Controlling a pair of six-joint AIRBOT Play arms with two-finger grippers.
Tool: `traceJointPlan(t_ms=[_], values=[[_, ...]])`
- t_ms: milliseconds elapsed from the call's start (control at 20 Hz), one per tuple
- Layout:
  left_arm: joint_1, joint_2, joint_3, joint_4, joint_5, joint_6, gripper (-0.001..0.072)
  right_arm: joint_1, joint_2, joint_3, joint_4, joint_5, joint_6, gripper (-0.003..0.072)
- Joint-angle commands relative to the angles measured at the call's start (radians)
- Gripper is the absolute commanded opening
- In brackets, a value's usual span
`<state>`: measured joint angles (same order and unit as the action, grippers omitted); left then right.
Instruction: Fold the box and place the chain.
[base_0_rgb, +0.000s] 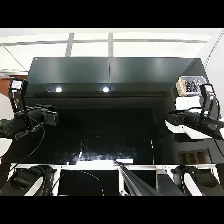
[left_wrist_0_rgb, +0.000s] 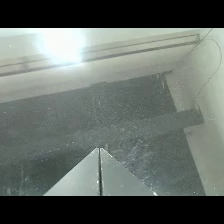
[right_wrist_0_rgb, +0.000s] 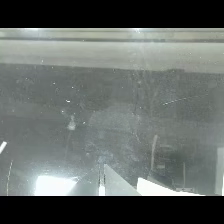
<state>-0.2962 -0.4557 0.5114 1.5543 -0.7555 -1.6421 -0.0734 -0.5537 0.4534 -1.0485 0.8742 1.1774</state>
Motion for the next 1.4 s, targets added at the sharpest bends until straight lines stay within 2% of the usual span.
traceJointPlan(t_ms=[0,650,850,950,1050,1150,1200,1250,1300,1350], values=[[0.000,0.000,-0.001,0.000,0.000,0.000,0.0032,0.000,0.001,-0.001,0.000,0.000,0.000,0.0041],[0.000,0.000,-0.001,0.000,0.000,0.000,0.0032,0.000,0.001,-0.001,0.004,-0.010,0.000,0.0041],[0.000,0.000,-0.001,0.000,0.006,0.000,0.0032,0.000,0.000,-0.001,0.040,-0.167,-0.011,0.0061],[0.000,0.000,-0.001,0.000,0.074,0.000,0.0032,-0.008,0.000,0.000,-0.003,-0.193,-0.006,0.0703],[0.000,0.001,-0.001,-0.001,0.173,0.000,0.0032,-0.023,0.000,0.000,-0.065,-0.191,-0.002,0.0695],[-0.002,0.000,-0.001,-0.003,0.255,0.000,0.0034,-0.101,-0.011,0.024,-0.254,-0.212,0.141,0.0694],[-0.002,0.000,0.000,-0.003,0.288,0.000,0.0095,-0.182,-0.040,0.061,-0.399,-0.203,0.258,0.0694],[-0.002,0.000,0.000,-0.005,0.306,-0.002,0.0386,-0.276,-0.080,0.102,-0.513,-0.193,0.342,0.0694],[-0.002,0.000,0.000,-0.024,0.309,-0.005,0.0707,-0.394,-0.135,0.152,-0.581,-0.189,0.377,0.0694],[-0.002,0.000,0.000,-0.026,0.306,-0.005,0.0702,-0.507,-0.194,0.196,-0.597,-0.204,0.380,0.0694]])
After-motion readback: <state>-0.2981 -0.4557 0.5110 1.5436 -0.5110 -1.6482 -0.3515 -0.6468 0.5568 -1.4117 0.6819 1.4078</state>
